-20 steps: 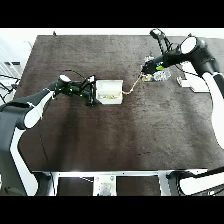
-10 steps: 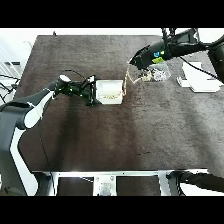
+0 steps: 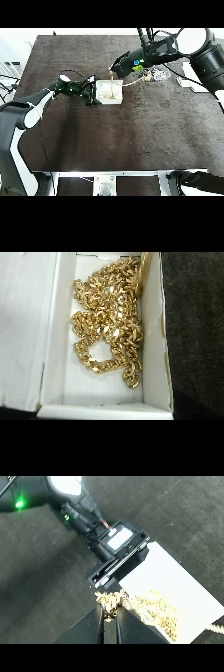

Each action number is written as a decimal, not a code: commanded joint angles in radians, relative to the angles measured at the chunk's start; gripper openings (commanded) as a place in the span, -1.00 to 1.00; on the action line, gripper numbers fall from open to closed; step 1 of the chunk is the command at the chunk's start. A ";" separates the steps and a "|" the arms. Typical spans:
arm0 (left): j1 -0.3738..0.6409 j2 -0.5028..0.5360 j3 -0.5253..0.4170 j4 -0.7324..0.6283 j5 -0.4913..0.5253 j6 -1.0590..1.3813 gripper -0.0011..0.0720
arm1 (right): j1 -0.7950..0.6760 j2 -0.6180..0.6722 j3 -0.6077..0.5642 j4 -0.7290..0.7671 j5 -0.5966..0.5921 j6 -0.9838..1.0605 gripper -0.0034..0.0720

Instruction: Fold the box and place the chain.

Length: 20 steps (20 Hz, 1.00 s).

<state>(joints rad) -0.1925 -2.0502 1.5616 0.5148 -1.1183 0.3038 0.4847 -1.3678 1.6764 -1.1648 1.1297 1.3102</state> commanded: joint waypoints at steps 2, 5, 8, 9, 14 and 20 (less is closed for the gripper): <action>0.000 0.000 0.000 0.000 -0.001 0.000 -0.01 | 0.013 -0.014 -0.085 0.006 -0.151 0.026 -0.88; 0.000 0.000 0.000 0.000 -0.001 0.000 0.00 | 0.013 -0.039 -0.173 0.006 -0.262 0.026 -0.88; 0.000 0.000 0.000 0.000 -0.001 0.000 -0.01 | 0.013 -0.083 -0.262 0.006 -0.356 0.038 -0.88; 0.000 0.000 0.000 0.000 -0.001 0.000 -0.01 | 0.013 -0.106 -0.294 0.005 -0.393 0.037 -0.88; 0.000 0.000 0.000 0.000 -0.001 0.000 -0.01 | 0.009 -0.248 -0.361 0.005 -0.536 0.040 -0.78; 0.000 0.000 0.000 0.000 -0.001 0.000 -0.01 | -0.122 -0.138 -0.364 -0.097 -0.447 0.069 0.34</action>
<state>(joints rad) -0.1925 -2.0502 1.5616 0.5148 -1.1191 0.3038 0.4286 -1.5517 1.3193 -1.1999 0.6506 1.3552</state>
